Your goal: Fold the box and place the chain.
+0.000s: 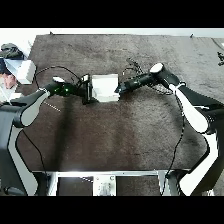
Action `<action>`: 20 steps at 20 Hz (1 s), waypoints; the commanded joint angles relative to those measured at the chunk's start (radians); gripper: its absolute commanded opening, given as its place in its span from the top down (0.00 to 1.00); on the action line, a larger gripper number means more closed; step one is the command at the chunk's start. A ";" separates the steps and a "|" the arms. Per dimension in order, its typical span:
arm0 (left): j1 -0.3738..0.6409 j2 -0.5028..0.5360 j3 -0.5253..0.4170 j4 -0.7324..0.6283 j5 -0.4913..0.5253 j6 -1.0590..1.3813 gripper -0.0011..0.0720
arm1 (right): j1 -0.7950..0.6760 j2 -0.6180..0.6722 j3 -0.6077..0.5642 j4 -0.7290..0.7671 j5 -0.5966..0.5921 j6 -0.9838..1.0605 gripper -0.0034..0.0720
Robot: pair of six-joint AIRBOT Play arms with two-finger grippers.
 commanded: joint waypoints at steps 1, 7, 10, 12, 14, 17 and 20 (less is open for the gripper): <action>0.000 0.001 0.000 0.000 0.000 0.000 0.51 | 0.044 0.000 0.034 -0.100 -0.034 0.061 0.23; 0.000 0.001 0.000 0.000 0.000 0.000 0.51 | 0.103 0.000 0.034 -0.241 -0.093 0.172 0.23; 0.000 0.001 0.000 0.000 0.000 0.000 0.51 | 0.134 0.000 0.035 -0.352 -0.109 0.262 0.23; 0.000 0.001 0.000 0.000 0.000 0.000 0.51 | 0.153 0.000 0.051 -0.441 -0.108 0.336 0.23; 0.000 0.001 0.000 0.000 0.000 0.000 0.51 | 0.173 0.000 0.093 -0.539 -0.087 0.413 0.23; 0.000 0.001 0.000 0.000 0.000 0.000 0.51 | 0.211 -0.001 0.157 -0.690 -0.040 0.510 0.23; 0.000 0.001 0.000 0.000 0.000 0.000 0.51 | 0.232 -0.003 0.194 -0.729 -0.017 0.562 0.23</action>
